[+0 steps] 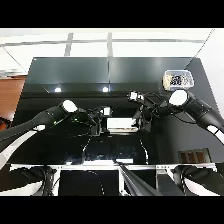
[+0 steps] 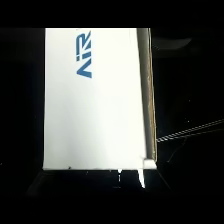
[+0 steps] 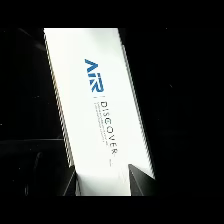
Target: Fold the box and place the chain.
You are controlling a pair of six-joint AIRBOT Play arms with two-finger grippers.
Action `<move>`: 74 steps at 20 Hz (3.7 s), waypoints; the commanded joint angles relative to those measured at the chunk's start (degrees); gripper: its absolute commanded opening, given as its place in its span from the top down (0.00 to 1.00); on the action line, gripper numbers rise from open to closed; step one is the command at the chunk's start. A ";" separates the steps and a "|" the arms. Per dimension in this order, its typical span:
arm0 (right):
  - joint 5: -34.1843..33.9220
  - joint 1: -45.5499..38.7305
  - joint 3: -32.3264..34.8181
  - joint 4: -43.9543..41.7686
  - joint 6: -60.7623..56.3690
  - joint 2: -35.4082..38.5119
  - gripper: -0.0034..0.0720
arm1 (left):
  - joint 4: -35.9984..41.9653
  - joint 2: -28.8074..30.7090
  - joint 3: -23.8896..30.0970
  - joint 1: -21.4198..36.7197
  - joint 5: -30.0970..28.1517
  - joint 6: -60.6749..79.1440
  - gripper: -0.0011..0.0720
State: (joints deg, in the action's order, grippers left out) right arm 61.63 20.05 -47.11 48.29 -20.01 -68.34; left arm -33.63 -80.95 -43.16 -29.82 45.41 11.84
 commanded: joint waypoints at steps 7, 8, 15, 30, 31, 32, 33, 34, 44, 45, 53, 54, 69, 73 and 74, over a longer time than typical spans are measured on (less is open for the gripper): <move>1.14 0.07 0.04 0.02 -0.20 0.02 0.50 | 0.00 -0.02 -0.04 -0.02 -0.11 -0.07 0.48; 1.16 0.07 0.07 0.00 -0.90 0.02 0.50 | 0.00 -0.02 -0.04 -0.02 -0.11 -0.07 0.48; 0.70 0.07 0.61 0.46 -1.44 0.02 0.44 | 0.00 -0.02 -0.04 0.00 0.13 -0.07 0.48; -1.20 1.46 -0.02 2.08 -5.99 1.38 0.45 | 0.00 -0.02 -0.04 0.00 0.26 -0.07 0.48; 0.00 0.94 -0.33 2.05 -6.88 2.56 0.45 | 0.00 -0.02 -0.04 0.00 0.24 -0.07 0.48; 1.11 0.07 -0.39 2.12 -8.39 3.93 0.45 | 0.00 -0.02 -0.04 0.00 0.24 -0.07 0.48; 2.71 -1.51 -0.39 2.16 -11.45 5.42 0.45 | 0.00 -0.02 -0.04 0.00 0.24 -0.07 0.48; 5.09 -3.63 -0.35 2.19 -15.76 6.38 0.45 | 0.00 -0.02 -0.04 0.00 0.24 -0.07 0.48; 2.21 -9.40 15.72 -33.44 -26.64 5.86 0.95 | 0.02 -0.02 -0.04 0.00 0.26 -0.07 0.48; -0.31 -8.66 15.74 -33.38 -27.52 5.35 0.95 | 0.02 -0.02 -0.04 0.00 0.26 -0.07 0.48; -8.52 -5.75 15.72 -27.85 -30.42 0.02 0.94 | 0.02 -0.02 -0.04 0.00 0.28 -0.07 0.48; -8.92 -5.75 15.74 -26.86 -30.88 0.02 0.94 | 0.02 -0.02 -0.04 0.00 0.28 -0.07 0.48; 11.89 -11.65 0.68 -12.11 -35.01 6.91 0.94 | -0.22 0.35 -0.20 0.35 -0.15 -0.11 0.47; 18.38 -25.03 -6.60 -5.95 -36.17 15.15 0.94 | -9.55 4.00 -1.79 0.35 -0.09 -8.85 0.01; 18.86 -28.59 -6.60 -5.44 -36.17 16.87 0.94 | -13.22 5.86 -2.08 0.37 0.15 -11.56 0.01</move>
State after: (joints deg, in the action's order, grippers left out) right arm 75.20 -0.23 -50.15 38.57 -55.44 -56.40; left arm -38.50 -77.97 -44.34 -29.52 45.41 7.05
